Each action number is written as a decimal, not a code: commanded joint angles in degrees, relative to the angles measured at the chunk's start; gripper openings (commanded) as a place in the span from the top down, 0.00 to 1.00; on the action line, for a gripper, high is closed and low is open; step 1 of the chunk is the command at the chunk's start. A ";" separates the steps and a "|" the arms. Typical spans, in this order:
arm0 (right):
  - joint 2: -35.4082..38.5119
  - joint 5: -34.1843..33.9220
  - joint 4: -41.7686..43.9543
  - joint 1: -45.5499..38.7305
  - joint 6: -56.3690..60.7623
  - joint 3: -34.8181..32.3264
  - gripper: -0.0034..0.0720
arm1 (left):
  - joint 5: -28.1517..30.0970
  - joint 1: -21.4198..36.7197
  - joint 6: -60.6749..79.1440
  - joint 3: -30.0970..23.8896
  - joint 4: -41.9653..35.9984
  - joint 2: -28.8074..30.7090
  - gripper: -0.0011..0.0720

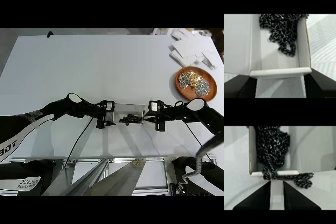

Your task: Fold the box and place the chain.

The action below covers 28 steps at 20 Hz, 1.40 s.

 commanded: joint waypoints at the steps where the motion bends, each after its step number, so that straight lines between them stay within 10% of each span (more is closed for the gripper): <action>1: -0.33 -0.09 1.95 0.94 -0.52 -0.04 0.74 | 0.00 0.04 0.00 0.04 0.00 0.02 0.71; 6: -0.33 -0.17 1.33 2.08 -0.20 -0.04 0.75 | 0.00 0.04 0.00 0.02 0.00 0.02 0.71; 8: -0.33 -0.33 0.37 2.08 0.15 -0.04 0.93 | 0.00 0.04 0.00 0.04 0.00 0.02 0.71; 20: 6.97 -1.62 -23.32 2.01 31.26 -0.04 0.93 | 0.00 0.04 0.00 0.04 0.00 0.02 0.71; 28: 16.09 3.52 6.29 2.03 34.93 -0.04 0.93 | 0.00 0.04 0.00 0.02 0.00 0.02 0.71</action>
